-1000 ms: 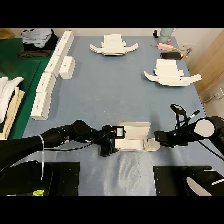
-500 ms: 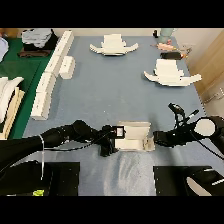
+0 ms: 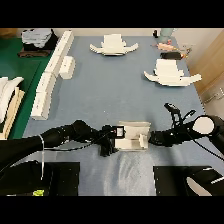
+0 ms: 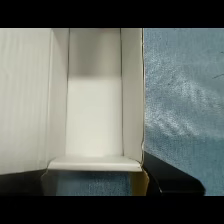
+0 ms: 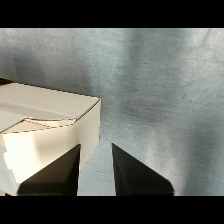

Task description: Fold the box.

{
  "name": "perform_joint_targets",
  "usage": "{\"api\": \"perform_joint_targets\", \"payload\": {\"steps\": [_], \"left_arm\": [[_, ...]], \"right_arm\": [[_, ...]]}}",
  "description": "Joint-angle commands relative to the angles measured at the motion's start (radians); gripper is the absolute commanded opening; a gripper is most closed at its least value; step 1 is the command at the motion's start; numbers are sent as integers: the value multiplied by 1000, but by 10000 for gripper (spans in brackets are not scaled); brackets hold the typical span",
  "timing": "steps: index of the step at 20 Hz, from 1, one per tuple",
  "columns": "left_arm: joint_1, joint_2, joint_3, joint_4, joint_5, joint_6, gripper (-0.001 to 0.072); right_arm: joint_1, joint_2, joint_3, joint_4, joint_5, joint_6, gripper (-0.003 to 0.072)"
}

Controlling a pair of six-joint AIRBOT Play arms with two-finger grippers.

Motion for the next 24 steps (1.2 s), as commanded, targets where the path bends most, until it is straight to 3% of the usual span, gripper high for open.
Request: {"api": "perform_joint_targets", "payload": {"steps": [1,10,19,20,21,22,24], "left_arm": [[0,-1,0,0,0,0,525],[0,-1,0,0,0,0,525],[0,-1,0,0,0,0,525],[0,-1,0,0,0,0,525],[0,-1,1,0,0,0,525],[0,-1,0,0,0,0,525],[0,-1,0,0,0,0,525]], "right_arm": [[0,-1,1,17,-6,-11,310],[0,-1,26,-92,8,79,302],[6,36,56,-25,93,66,303],[18,34,54,-19,99,52,325],[27,31,49,-5,97,41,472],[41,24,42,15,77,27,523],[77,-5,34,30,21,23,521]]}}
